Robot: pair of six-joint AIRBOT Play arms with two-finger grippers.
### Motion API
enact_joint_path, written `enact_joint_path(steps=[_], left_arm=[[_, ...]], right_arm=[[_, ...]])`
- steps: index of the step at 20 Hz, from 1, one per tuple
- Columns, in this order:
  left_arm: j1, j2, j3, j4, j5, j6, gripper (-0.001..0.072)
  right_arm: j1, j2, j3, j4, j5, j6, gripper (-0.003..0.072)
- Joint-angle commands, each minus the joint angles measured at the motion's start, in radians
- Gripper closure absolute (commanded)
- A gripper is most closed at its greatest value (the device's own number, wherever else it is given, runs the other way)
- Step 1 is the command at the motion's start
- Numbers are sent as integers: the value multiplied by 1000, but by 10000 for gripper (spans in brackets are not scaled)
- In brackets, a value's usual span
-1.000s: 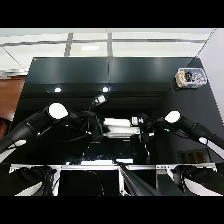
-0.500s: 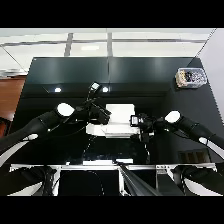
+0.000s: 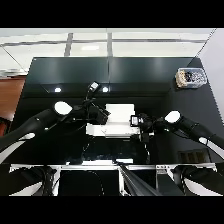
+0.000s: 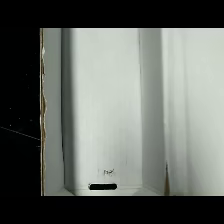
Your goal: Fold the box and place the chain.
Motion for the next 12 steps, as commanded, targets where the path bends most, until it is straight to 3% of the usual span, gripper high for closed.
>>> enact_joint_path(steps=[1, 5, 7, 8, 9, 10, 12], left_arm=[[61, 140, 5, 146, -103, -83, 687], [108, 321, 3, 360, -310, -2, 683], [108, 325, 2, 439, -453, 231, 683], [108, 315, 2, 472, -481, 332, 623], [108, 298, -5, 495, -465, 412, 278], [108, 275, -12, 506, -427, 452, -11], [108, 211, -13, 506, -361, 500, 1]], right_arm=[[0, -1, -1, 1, 0, 0, 517], [1, -1, -1, 1, 0, 0, 517], [1, -1, -1, 1, 0, 0, 517], [1, -1, -1, 1, 0, 0, 517], [1, -1, -1, 1, 0, 0, 517], [1, -1, -1, 1, 0, 0, 517], [1, -1, -1, 0, 0, 0, 518]])
